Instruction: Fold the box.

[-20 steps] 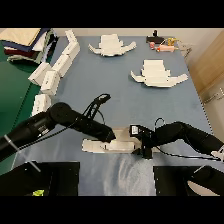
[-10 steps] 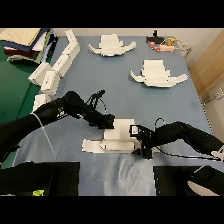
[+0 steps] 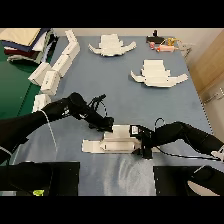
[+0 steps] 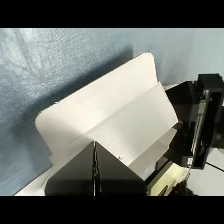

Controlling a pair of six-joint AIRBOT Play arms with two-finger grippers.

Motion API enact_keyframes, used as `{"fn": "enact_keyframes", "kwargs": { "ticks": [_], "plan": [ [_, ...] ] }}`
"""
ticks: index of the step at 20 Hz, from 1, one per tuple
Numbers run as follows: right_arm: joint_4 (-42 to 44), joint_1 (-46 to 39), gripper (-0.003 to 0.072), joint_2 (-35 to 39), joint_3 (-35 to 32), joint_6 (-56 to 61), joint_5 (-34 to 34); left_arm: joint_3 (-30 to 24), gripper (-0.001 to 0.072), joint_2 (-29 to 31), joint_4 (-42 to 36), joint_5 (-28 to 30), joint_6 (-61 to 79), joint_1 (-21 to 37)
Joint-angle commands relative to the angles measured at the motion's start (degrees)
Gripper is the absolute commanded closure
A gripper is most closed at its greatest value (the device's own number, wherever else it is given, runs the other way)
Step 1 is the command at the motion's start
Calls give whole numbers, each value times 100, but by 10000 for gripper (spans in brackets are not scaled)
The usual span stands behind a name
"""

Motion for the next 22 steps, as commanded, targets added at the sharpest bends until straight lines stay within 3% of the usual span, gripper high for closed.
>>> {"fn": "enact_keyframes", "kwargs": {
  "ticks": [1, 5, 7, 12, 13, 14, 15, 22],
  "plan": [
    [2, 4, 167, -2, -2, 2, 2, 190, 694, 127, -4, -264, 468, 2],
    [0, 4, 167, -2, -2, 2, 2, 308, 695, 1196, 175, -341, 1029, 184],
    [0, 4, 167, -2, -2, 2, 2, 282, 695, 1897, 809, -461, 1196, 212],
    [0, 4, 167, -2, -2, 2, 2, -522, 692, 3685, 1207, -1084, 2601, 201],
    [0, 4, 167, -2, -2, 2, 2, -745, 613, 3943, 1207, -1150, 2931, 203],
    [0, 4, 167, -2, -2, 2, 2, -964, 135, 4124, 1204, -1121, 3211, 203],
    [0, 4, 167, -2, -2, 2, 2, -1167, 27, 4218, 1207, -981, 3340, 203],
    [0, 4, 167, -2, -2, 2, 4, -2094, 27, 3873, 1285, 59, 5591, 201]
  ]
}}
